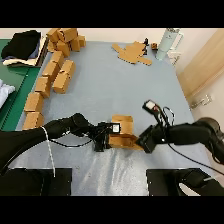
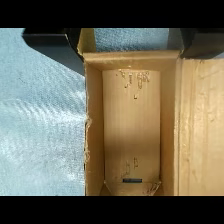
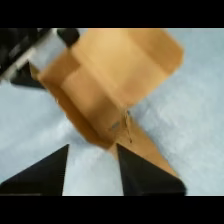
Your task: Fold the box.
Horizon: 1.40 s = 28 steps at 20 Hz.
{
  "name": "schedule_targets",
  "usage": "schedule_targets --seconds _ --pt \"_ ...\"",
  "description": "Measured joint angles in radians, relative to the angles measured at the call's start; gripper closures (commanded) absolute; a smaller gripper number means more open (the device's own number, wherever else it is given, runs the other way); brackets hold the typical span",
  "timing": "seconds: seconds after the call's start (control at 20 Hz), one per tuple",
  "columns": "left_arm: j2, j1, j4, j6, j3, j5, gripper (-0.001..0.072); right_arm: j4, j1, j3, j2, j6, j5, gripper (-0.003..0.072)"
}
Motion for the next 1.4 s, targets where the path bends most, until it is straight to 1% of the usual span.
schedule_targets --seconds 0.05,0.15,0.25,0.3,0.35,0.45,0.55,0.6,0.75,0.85,0.9,0.95,1.0,1.05,1.15,1.2,1.3,1.35,1.4 --pt "0.0 0.0 0.0 0.0 0.0 0.0 0.0397 -0.016 0.002 -0.037 0.019 -0.058 0.002 0.008" --pt "0.0 0.0 0.0 0.0 0.0 0.0 0.0397 -0.042 0.006 -0.102 0.033 -0.203 0.037 0.0078" --pt "0.0 0.0 0.0 0.0 0.0 0.0 0.0397 -0.064 0.006 -0.149 0.022 -0.359 0.098 0.0079" --pt "0.0 0.0 0.0 0.0 0.0 0.0 0.0397 -0.07 0.006 -0.164 0.009 -0.431 0.137 0.0094" --pt "0.0 0.0 0.0 0.0 0.0 0.0 0.0397 -0.073 0.006 -0.175 -0.005 -0.488 0.171 0.0112" --pt "0.0 0.0 0.0 0.0 0.0 0.0 0.0397 -0.07 0.007 -0.189 -0.035 -0.592 0.243 0.0285" --pt "0.0 0.0 0.0 0.0 0.0 0.0 0.0397 -0.029 0.008 -0.196 -0.058 -0.688 0.295 0.0383" --pt "0.0 0.0 0.0 0.0 0.0 0.0 0.0397 0.004 0.008 -0.198 -0.067 -0.735 0.313 0.0407" --pt "0.0 0.0 0.0 0.0 0.0 0.0 0.0397 0.089 0.015 -0.202 -0.087 -0.841 0.349 0.0427" --pt "0.0 0.0 0.0 0.0 0.0 0.0 0.0397 0.118 0.031 -0.203 -0.101 -0.877 0.371 0.0427" --pt "0.0 0.0 0.0 0.0 0.0 0.0 0.0397 0.13 0.041 -0.203 -0.111 -0.891 0.387 0.042" --pt "0.0 0.0 0.0 0.0 0.0 0.0 0.0397 0.14 0.05 -0.203 -0.122 -0.899 0.402 0.0335" --pt "0.0 0.0 0.0 0.0 0.0 0.0 0.0397 0.148 0.058 -0.203 -0.135 -0.906 0.42 0.0171" --pt "0.0 0.0 0.0 0.0 0.0 0.0 0.0397 0.154 0.063 -0.203 -0.149 -0.911 0.433 0.0086" --pt "0.0 0.0 0.0 0.0 0.0 0.0 0.0397 0.161 0.07 -0.203 -0.174 -0.917 0.455 0.0076" --pt "0.0 0.0 0.0 0.0 0.0 0.0 0.0397 0.163 0.072 -0.203 -0.182 -0.92 0.462 0.001" --pt "0.0 0.0 0.0 0.0 0.0 0.0 0.0397 0.166 0.074 -0.203 -0.192 -0.922 0.47 0.0009" --pt "0.0 0.0 0.0 0.0 0.0 0.0 0.0397 0.166 0.075 -0.203 -0.196 -0.924 0.473 0.0041" --pt "0.0 0.0 0.0 0.0 0.0 0.0 0.0397 0.166 0.075 -0.203 -0.196 -0.924 0.474 0.0164"
